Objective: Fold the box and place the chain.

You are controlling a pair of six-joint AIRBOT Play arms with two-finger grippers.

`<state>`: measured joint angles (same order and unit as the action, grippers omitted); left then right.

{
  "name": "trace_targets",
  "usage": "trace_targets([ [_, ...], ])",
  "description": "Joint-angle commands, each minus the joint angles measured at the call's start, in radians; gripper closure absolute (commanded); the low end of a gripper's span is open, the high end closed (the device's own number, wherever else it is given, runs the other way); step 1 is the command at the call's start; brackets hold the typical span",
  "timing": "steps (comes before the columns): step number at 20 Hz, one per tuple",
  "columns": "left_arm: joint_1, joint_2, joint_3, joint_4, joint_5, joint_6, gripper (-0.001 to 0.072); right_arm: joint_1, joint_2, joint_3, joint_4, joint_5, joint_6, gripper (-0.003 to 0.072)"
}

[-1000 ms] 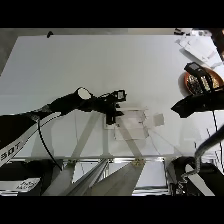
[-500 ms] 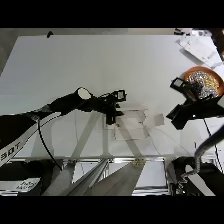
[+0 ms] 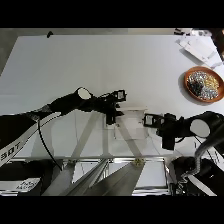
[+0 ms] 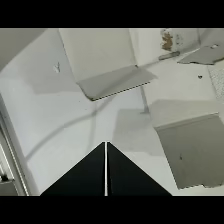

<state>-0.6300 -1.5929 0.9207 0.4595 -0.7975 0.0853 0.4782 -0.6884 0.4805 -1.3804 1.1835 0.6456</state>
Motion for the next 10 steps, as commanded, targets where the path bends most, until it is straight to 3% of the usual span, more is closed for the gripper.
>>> trace_targets([
  [1,-0.001,0.000,0.000,0.000,-0.001,0.000,0.0699,0.087,0.089,-0.051,-0.050,-0.036,0.064,0.0620],
  [3,-0.001,0.000,0.000,0.000,0.000,0.000,0.0699,0.090,0.129,-0.123,0.065,-0.086,0.028,0.0173],
  [4,-0.001,0.000,0.000,-0.001,-0.002,0.000,0.0699,0.098,0.145,-0.161,0.092,-0.113,-0.024,0.0084],
  [5,-0.001,0.000,0.000,0.000,-0.003,0.000,0.0699,0.107,0.159,-0.192,0.096,-0.144,-0.071,0.0079],
  [7,-0.001,0.000,0.000,-0.001,-0.003,0.000,0.0699,0.122,0.173,-0.244,0.112,-0.261,-0.168,-0.0033],
  [10,-0.001,0.000,0.000,0.000,-0.003,0.000,0.0699,0.161,0.160,-0.288,0.129,-0.434,-0.184,-0.0032],
])
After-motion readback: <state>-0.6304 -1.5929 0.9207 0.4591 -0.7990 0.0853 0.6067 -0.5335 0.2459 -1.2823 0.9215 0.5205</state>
